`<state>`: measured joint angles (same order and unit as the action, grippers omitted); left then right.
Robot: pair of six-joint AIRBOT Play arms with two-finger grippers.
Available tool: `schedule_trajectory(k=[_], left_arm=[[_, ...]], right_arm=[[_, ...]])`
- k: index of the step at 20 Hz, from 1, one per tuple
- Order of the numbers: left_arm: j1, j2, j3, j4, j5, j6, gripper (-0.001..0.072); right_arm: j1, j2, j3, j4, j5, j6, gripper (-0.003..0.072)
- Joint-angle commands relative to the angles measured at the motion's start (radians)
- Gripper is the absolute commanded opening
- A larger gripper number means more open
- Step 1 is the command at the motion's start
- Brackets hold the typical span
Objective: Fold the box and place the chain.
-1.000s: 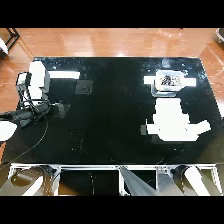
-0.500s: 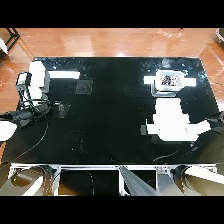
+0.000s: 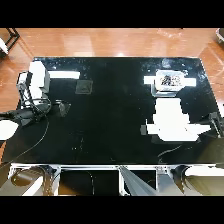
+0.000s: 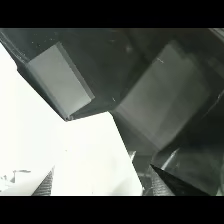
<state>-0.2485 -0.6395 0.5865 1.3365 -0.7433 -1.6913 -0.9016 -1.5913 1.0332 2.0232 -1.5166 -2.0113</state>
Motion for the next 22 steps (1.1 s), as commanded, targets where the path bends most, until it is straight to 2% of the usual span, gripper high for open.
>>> schedule_trajectory(k=[1, 7, 8, 9, 10, 15, 16, 17, 18, 19, 20, 22], left_arm=[[-0.001, -0.012, 0.000, -0.014, 0.005, 0.000, 0.0634], [0.000, -0.036, 0.000, -0.032, 0.006, 0.000, 0.0634], [0.000, -0.036, 0.000, -0.036, 0.006, 0.000, 0.0634], [0.000, -0.036, 0.000, -0.036, 0.006, 0.000, 0.0634], [0.000, -0.036, 0.000, -0.037, 0.006, 0.000, 0.0634], [0.000, -0.036, 0.000, -0.036, 0.006, 0.000, 0.0634], [0.000, -0.036, 0.000, -0.036, 0.006, 0.000, 0.0635], [0.000, -0.036, 0.000, -0.036, 0.006, 0.000, 0.0634], [0.000, -0.036, 0.000, -0.036, 0.006, 0.000, 0.0634], [0.000, -0.036, 0.000, -0.036, 0.006, 0.000, 0.0634], [0.000, -0.036, 0.000, -0.036, 0.006, 0.000, 0.0635], [0.000, -0.036, 0.000, -0.035, 0.006, 0.000, 0.0634]], right_arm=[[0.058, -0.039, 0.035, -0.016, 0.001, -0.030, 0.0708], [0.063, -0.039, 0.072, -0.034, -0.058, -0.076, 0.0707], [0.064, -0.039, 0.072, -0.020, -0.066, -0.097, 0.0641], [0.065, -0.039, 0.072, -0.006, -0.064, -0.107, 0.0520], [0.065, -0.039, 0.072, -0.001, -0.061, -0.116, 0.0480], [0.065, -0.039, 0.072, -0.001, -0.089, -0.140, 0.0477], [0.065, -0.039, 0.072, 0.000, -0.093, -0.145, 0.0387], [0.065, -0.039, 0.072, -0.001, -0.093, -0.148, 0.0233], [0.065, -0.039, 0.072, -0.001, -0.094, -0.151, 0.0229], [0.065, -0.039, 0.072, -0.001, -0.099, -0.156, 0.0167], [0.065, -0.039, 0.072, -0.006, -0.106, -0.158, 0.0062], [0.065, -0.039, 0.072, 0.000, -0.130, -0.163, 0.0037]])
